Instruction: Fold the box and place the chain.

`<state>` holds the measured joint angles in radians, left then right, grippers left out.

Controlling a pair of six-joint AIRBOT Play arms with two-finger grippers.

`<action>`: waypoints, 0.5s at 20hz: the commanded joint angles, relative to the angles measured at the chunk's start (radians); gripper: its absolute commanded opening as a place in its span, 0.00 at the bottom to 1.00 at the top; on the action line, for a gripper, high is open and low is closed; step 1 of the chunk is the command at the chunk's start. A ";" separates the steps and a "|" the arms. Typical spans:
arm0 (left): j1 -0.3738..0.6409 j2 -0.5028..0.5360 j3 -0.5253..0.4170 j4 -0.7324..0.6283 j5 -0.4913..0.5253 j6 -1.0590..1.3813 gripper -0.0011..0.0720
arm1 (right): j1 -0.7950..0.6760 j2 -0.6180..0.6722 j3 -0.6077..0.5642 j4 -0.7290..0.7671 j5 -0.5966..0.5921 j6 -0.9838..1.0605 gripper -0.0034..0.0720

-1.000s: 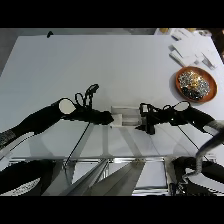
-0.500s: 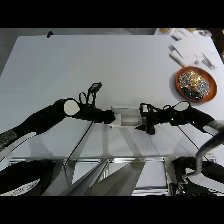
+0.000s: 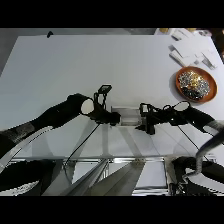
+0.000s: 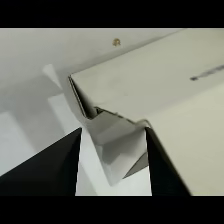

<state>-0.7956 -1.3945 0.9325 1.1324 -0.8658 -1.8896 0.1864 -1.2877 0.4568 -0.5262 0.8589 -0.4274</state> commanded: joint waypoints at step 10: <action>-0.028 -0.092 0.208 0.232 -0.283 -0.427 0.61 | 0.000 0.000 0.000 0.000 0.000 0.000 0.39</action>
<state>-0.8165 -1.4517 1.0737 1.2976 -1.0451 -2.1853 0.1867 -1.2877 0.4568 -0.5259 0.8589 -0.4274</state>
